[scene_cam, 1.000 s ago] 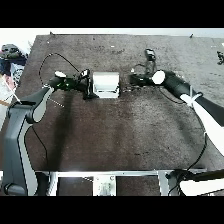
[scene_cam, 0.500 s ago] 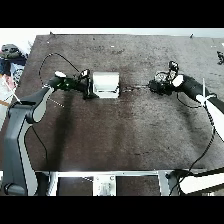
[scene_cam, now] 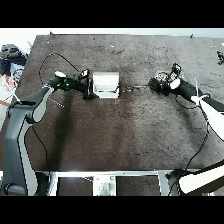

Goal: Fold the box and place the chain.

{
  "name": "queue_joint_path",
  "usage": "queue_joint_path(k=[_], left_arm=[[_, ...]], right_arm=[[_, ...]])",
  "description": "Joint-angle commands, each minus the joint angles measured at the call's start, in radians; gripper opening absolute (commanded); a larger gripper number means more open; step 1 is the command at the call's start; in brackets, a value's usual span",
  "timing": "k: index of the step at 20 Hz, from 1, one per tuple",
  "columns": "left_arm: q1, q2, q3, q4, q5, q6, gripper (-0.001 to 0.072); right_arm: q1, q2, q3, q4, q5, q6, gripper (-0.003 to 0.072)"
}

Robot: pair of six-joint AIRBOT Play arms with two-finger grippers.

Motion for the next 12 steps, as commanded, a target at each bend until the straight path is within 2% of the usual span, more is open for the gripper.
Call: queue_joint_path(k=[1, 4, 6, 8, 9, 10, 12], left_arm=[[0.001, 0.000, 0.001, 0.000, 0.000, 0.000, 0.0447], [0.001, 0.000, 0.001, 0.000, 0.000, 0.000, 0.0447], [0.001, 0.000, 0.001, 0.000, 0.000, 0.000, 0.0447], [0.001, 0.000, 0.001, 0.000, 0.000, 0.000, 0.0446], [0.001, 0.000, 0.001, 0.000, 0.000, 0.000, 0.0447], [0.001, 0.000, 0.001, 0.000, 0.000, 0.000, 0.0446], [0.001, 0.000, 0.001, 0.000, 0.000, 0.000, 0.0447]], right_arm=[[-0.001, -0.024, 0.001, 0.028, -0.068, 0.000, 0.0242], [-0.001, -0.024, 0.001, 0.038, -0.107, 0.005, 0.0240], [-0.001, -0.024, 0.001, 0.062, -0.125, 0.004, 0.0167], [0.000, -0.024, 0.001, 0.063, -0.130, 0.004, 0.0147], [0.000, -0.024, 0.001, 0.062, -0.132, 0.004, 0.0074], [0.000, -0.024, 0.001, 0.062, -0.133, 0.004, 0.0034], [0.000, -0.024, 0.001, 0.062, -0.133, 0.004, 0.0027]])
